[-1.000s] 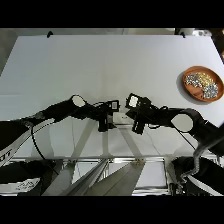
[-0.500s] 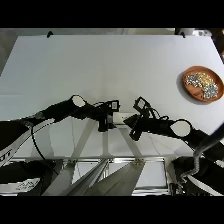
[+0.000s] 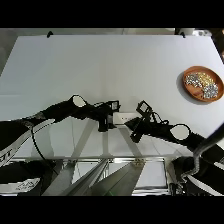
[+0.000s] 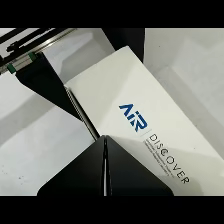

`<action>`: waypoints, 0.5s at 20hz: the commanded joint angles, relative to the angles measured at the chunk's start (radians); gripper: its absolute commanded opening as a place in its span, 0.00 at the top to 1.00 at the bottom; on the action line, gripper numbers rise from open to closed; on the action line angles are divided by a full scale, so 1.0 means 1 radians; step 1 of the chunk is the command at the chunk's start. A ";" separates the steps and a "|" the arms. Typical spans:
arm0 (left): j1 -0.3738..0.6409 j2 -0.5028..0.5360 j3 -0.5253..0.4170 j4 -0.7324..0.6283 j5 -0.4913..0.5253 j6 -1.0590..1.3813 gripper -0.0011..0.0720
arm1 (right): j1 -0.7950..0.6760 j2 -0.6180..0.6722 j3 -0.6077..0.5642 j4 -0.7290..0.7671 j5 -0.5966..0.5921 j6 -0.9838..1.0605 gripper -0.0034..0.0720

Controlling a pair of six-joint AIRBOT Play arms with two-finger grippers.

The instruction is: Fold the box and place the chain.

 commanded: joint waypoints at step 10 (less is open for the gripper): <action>0.001 0.001 0.000 -0.002 -0.003 -0.004 0.44 | 0.000 0.188 -0.005 0.234 -0.083 -0.187 0.93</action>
